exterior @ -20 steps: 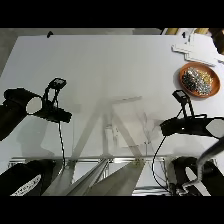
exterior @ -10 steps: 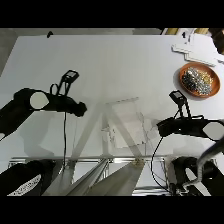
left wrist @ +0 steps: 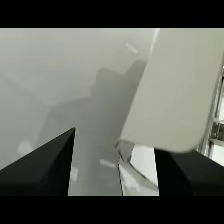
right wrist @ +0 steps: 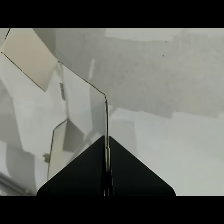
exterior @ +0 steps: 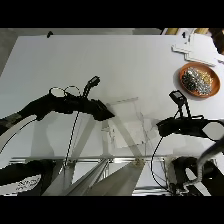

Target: Fold the box and place the chain.

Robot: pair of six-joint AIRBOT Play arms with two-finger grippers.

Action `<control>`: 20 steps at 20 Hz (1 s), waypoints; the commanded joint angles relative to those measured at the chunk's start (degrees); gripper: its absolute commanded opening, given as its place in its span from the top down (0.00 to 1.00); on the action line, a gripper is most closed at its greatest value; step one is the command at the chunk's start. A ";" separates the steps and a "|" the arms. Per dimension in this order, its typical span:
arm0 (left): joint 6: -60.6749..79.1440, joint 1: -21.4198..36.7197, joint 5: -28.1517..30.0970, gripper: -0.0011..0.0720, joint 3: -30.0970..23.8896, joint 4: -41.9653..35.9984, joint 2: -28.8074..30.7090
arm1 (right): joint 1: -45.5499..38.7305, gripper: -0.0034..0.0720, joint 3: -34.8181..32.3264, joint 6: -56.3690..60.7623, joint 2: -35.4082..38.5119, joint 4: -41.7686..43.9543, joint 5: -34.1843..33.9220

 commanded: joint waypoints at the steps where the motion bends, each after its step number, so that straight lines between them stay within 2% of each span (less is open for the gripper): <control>1: 7.74 -0.24 -1.73 0.26 0.48 -6.27 -2.93 | 0.07 0.93 -0.02 0.02 0.04 0.02 -0.02; 6: 8.02 -3.80 -1.68 0.26 0.85 -4.31 -4.90 | 0.07 0.93 -0.02 0.02 0.04 0.02 -0.07; 8: 8.02 -5.27 -0.96 0.30 0.92 -3.93 -5.79 | 0.07 0.93 -0.02 0.02 0.04 0.02 -0.07; 11: 7.96 -6.08 2.27 0.50 0.92 -4.39 -5.84 | 0.07 0.93 -0.02 0.02 0.04 0.02 -0.04; 13: 8.07 -6.05 2.75 0.85 0.92 -4.42 -5.84 | 0.07 0.93 -0.02 0.02 0.04 0.02 -0.07; 14: 8.35 -6.05 3.34 0.98 0.92 -4.44 -5.81 | 0.07 0.93 -0.02 0.02 0.04 0.02 -0.07; 17: 13.29 -6.05 3.93 0.98 0.94 -4.81 -5.60 | 0.07 0.92 0.00 0.02 0.07 0.26 -0.04; 18: 15.10 -6.05 4.24 0.98 0.94 -4.52 -5.05 | 0.07 0.86 0.15 0.02 0.07 0.59 0.00; 20: 18.18 -6.08 5.03 0.98 1.36 -1.70 -2.86 | 0.07 0.55 1.53 0.02 0.09 1.18 0.31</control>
